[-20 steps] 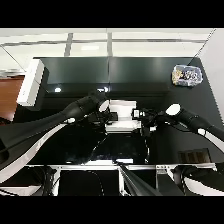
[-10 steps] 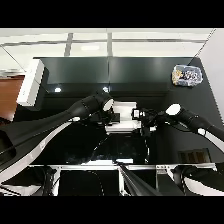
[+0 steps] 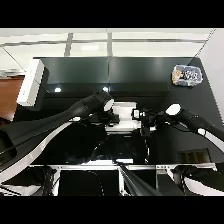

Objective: Fold the box and place the chain.

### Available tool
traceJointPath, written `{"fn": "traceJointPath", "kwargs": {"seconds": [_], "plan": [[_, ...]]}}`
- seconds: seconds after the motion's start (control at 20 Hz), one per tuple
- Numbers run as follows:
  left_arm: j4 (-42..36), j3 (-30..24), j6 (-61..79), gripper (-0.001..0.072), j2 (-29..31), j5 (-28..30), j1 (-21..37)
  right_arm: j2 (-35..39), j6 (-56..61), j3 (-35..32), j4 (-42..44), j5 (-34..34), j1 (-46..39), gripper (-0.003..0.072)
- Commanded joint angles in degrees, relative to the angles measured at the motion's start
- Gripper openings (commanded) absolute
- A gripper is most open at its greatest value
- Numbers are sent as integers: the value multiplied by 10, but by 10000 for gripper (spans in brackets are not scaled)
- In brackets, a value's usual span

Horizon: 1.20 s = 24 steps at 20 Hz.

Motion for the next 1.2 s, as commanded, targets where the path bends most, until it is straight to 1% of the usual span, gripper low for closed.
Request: {"fn": "traceJointPath", "kwargs": {"seconds": [0.0,0.05,0.1,0.15,0.35,0.4,0.45,0.5,0.55,0.65,0.75,0.9,0.95,1.05,1.15], "plan": [[17,1,0,477,2,-11,0,0,0,0,0,0,0,178],[20,1,-1,439,2,-12,0,0,0,0,0,0,0,178],[20,0,-1,221,2,-15,0,0,0,0,0,0,0,177],[20,0,0,25,2,-12,0,0,0,0,0,0,0,178],[19,0,0,27,2,-9,0,0,1,0,0,0,0,178],[19,0,0,27,2,-8,0,0,18,0,1,-2,0,223],[19,0,0,26,2,-7,0,0,42,0,0,-7,0,433],[19,0,0,26,2,-8,0,2,54,0,0,-6,-1,683],[19,0,0,27,2,-9,0,4,55,0,-3,-1,-1,704],[19,0,0,27,2,-7,0,21,56,0,-40,29,-1,701],[21,0,0,28,2,-5,0,50,60,0,-57,47,-1,700],[21,0,0,29,2,0,0,75,58,0,-57,38,-1,699],[21,0,0,29,2,1,0,75,55,0,-57,32,-1,663],[20,0,0,29,2,2,0,75,33,0,-24,30,2,649],[20,0,0,29,2,4,0,75,23,0,-10,25,5,390]]}}
